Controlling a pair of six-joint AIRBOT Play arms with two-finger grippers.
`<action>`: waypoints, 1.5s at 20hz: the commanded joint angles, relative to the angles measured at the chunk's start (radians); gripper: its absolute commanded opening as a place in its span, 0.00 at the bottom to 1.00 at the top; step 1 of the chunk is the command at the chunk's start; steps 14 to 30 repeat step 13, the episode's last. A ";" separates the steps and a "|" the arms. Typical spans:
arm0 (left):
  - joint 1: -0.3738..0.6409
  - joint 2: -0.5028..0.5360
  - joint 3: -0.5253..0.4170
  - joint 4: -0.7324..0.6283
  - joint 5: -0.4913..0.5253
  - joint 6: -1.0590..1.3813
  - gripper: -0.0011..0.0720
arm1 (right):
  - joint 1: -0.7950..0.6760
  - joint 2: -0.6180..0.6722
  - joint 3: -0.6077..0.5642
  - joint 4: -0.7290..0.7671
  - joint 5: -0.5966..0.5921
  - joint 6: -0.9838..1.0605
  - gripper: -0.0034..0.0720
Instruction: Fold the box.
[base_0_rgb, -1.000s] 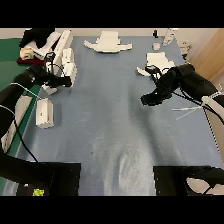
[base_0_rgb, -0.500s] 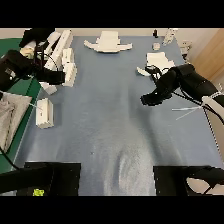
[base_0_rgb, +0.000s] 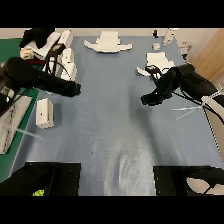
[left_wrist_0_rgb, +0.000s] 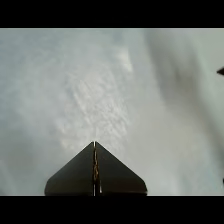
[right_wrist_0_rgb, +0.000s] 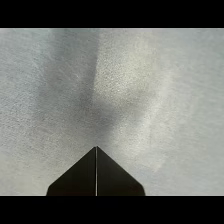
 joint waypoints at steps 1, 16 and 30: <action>-0.182 0.140 -0.192 0.089 0.088 -0.200 0.02 | 0.001 -0.001 0.001 0.001 0.000 0.000 0.05; -0.363 0.202 -0.422 0.107 0.147 -0.352 0.03 | 0.001 0.000 0.001 0.001 0.000 0.000 0.05; -0.363 0.202 -0.422 0.107 0.147 -0.352 0.03 | 0.001 0.000 0.001 0.001 0.000 0.000 0.05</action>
